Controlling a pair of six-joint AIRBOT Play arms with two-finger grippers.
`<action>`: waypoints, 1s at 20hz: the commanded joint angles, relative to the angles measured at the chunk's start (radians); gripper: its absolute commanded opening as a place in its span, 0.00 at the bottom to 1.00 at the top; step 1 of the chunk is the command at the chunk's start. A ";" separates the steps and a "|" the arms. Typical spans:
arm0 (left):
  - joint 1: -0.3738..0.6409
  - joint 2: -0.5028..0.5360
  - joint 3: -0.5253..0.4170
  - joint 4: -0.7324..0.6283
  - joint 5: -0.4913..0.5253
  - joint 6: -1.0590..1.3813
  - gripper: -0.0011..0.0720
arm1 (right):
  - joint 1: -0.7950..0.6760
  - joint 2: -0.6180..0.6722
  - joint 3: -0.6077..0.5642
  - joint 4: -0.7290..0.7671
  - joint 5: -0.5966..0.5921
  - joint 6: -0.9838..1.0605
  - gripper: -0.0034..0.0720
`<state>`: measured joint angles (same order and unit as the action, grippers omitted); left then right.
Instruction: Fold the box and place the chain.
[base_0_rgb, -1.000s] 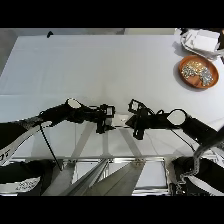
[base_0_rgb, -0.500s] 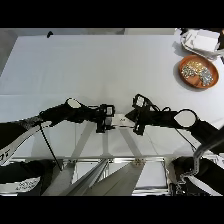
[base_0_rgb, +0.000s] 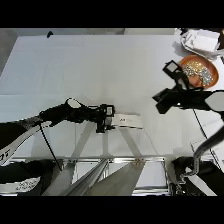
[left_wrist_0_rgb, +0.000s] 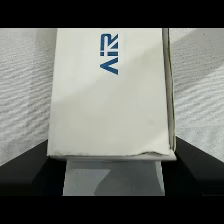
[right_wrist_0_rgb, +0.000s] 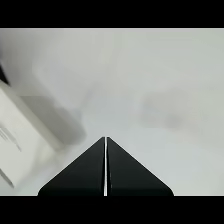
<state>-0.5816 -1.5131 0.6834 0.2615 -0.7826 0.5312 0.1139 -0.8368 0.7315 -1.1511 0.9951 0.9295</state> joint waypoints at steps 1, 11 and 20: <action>0.000 0.001 0.000 0.000 0.000 0.000 0.36 | -0.231 -0.027 0.022 -0.165 0.278 0.190 0.06; 0.000 0.001 0.000 0.000 0.000 0.000 0.36 | -0.352 -0.088 0.021 -0.150 0.254 0.294 0.06; 0.000 0.001 0.000 0.000 0.000 0.000 0.36 | -0.352 -0.088 0.021 -0.151 0.246 0.294 0.06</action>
<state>-0.5816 -1.5131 0.6834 0.2615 -0.7830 0.5312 -0.2371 -0.9237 0.7509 -1.3003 1.2438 1.2228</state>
